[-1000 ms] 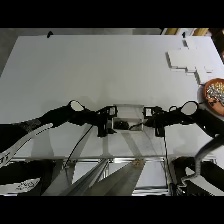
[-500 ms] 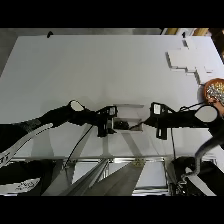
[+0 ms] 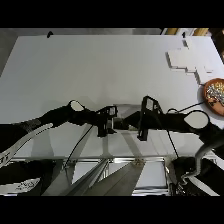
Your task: Fold the box and place the chain.
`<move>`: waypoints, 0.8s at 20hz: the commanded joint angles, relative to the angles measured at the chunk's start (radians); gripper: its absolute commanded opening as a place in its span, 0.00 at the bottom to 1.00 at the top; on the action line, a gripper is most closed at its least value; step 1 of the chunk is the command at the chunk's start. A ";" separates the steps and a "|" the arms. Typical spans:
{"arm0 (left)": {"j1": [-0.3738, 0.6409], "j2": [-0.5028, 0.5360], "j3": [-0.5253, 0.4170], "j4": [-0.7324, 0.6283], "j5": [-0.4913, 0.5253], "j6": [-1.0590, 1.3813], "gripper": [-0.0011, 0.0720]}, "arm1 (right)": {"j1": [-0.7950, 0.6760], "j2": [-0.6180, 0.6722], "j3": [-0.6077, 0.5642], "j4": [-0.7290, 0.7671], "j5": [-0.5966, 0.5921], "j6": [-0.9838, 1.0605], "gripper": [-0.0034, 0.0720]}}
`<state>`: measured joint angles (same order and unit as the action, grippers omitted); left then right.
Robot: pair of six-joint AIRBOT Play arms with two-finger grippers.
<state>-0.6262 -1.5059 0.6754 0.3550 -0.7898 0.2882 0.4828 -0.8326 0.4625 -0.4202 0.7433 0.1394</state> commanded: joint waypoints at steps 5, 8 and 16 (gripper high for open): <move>0.001 0.001 0.000 0.000 0.000 0.000 0.30 | 0.022 -0.050 0.055 -0.101 -0.031 0.083 0.27; 0.001 0.001 0.000 0.000 0.000 0.000 0.30 | -0.109 -0.016 0.139 -0.280 0.181 0.152 0.27; 0.001 0.001 0.000 0.000 0.000 0.000 0.30 | -0.436 -0.021 0.093 -0.522 0.352 -0.029 0.29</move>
<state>-0.6262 -1.5059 0.6754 0.3550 -0.7895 0.2882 0.1333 -0.8387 0.5804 -0.8391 1.0855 0.2020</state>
